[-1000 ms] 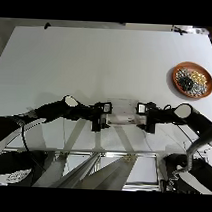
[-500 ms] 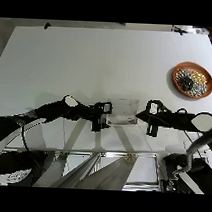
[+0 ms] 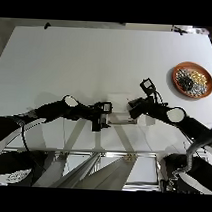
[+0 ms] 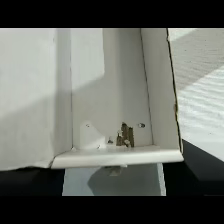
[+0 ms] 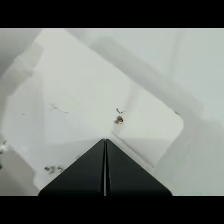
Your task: Fold the box and place the chain.
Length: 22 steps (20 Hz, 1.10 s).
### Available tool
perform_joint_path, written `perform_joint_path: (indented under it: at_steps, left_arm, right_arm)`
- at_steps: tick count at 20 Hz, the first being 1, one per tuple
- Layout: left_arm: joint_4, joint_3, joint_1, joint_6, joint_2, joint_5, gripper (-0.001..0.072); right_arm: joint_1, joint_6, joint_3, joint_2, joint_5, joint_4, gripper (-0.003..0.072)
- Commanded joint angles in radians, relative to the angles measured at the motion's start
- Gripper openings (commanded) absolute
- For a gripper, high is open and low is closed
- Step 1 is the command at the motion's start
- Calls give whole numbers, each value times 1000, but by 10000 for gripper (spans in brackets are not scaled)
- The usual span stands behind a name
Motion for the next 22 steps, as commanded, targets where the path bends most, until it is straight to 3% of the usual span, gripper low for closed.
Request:
perform_joint_path:
  at_steps: [1, 6, 9, 11, 13, 17, 22]
  left_arm:
    - [1, 0, 0, 3, 1, -2, 347]
    - [1, 0, 0, 3, 1, -2, 347]
    - [1, 0, 0, 3, 1, -2, 347]
    - [1, 0, 0, 3, 1, -2, 347]
    - [1, 0, 0, 3, 1, -2, 347]
    - [1, 0, 0, 3, 1, -2, 347]
    - [1, 0, 0, 2, 1, -2, 347]
  right_arm:
    - [-3, 120, 1, -113, -11, 3, 14]
    - [-3, 115, 14, -79, 30, 3, 15]
    - [-3, 115, 83, 11, 71, -10, 15]
    - [-3, 116, 140, 83, 116, -97, 15]
    - [-29, 145, 181, 145, 225, -225, 15]
    - [-149, 174, 191, 192, 586, -503, 15]
    - [-178, -158, 188, 188, 851, -603, 15]
